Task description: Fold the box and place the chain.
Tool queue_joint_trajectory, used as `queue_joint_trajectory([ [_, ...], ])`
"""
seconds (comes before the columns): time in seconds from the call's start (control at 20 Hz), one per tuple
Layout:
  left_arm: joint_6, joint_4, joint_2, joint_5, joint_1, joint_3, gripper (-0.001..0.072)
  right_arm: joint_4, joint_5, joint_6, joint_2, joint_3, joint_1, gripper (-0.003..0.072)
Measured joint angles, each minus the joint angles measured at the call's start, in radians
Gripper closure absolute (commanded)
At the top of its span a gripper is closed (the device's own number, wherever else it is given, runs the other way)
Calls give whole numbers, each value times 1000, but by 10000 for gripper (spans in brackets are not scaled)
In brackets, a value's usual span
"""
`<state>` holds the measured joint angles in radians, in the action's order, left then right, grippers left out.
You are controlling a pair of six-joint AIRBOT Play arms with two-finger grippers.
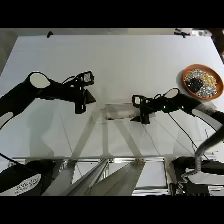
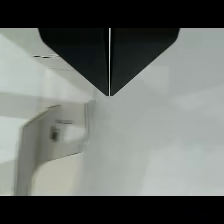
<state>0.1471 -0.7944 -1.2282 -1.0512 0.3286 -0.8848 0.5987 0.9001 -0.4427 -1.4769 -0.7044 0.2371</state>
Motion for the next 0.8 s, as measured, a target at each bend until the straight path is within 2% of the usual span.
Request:
queue_joint_trajectory([
  [0.1,18,1,9,-50,47,0,701,0,0,0,0,0,0,181],
  [0.25,34,47,0,-35,149,0,701,0,0,0,0,0,0,181],
  [0.35,38,100,-21,54,219,0,701,0,0,0,0,0,0,181],
  [0.5,41,195,-70,241,298,0,704,0,0,0,0,0,0,181],
  [0.8,92,322,-160,592,344,0,704,0,0,0,0,0,0,181],
])
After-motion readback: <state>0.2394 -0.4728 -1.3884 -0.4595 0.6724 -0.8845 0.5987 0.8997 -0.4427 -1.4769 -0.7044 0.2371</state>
